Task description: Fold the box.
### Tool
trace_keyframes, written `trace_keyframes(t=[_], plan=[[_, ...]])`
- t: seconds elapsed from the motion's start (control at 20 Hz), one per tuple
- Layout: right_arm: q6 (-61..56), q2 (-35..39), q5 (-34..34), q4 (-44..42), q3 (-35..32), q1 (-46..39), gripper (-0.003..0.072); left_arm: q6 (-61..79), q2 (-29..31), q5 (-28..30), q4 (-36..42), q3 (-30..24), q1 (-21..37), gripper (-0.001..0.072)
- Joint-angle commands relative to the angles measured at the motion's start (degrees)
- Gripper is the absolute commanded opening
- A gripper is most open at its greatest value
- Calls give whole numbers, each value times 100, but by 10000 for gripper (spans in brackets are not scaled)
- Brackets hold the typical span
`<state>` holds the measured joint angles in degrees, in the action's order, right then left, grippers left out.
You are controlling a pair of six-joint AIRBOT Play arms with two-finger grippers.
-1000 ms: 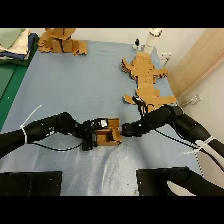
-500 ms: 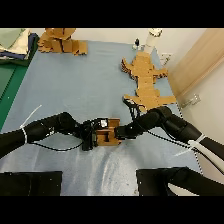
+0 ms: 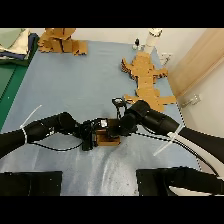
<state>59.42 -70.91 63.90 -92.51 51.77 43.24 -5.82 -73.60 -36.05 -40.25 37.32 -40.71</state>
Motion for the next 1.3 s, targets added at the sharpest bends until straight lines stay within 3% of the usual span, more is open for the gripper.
trace_keyframes(t=[0.0,0.1,0.2,0.45,0.6,0.65,0.75,0.8,1.25], plan=[[-461,-391,328,286,291,256,377,0,-4,2,-2,-2,-2,505],[-575,-518,435,293,291,297,376,0,-4,2,-2,-2,-2,505],[-708,-544,431,365,291,319,324,0,-4,2,-2,-2,-2,505],[-754,-544,431,468,291,330,2,0,-4,2,-2,-2,-2,505],[-726,-544,411,468,291,332,2,0,-4,2,-2,-2,0,505],[-640,-542,400,463,291,332,8,0,-4,2,-2,-2,-2,504],[-643,-518,409,428,291,330,346,0,-4,2,-2,-2,-2,505],[-643,-474,409,424,291,330,417,0,-2,2,-2,-2,-2,505],[-868,557,925,765,291,306,421,0,-2,2,-2,-2,-2,505]])
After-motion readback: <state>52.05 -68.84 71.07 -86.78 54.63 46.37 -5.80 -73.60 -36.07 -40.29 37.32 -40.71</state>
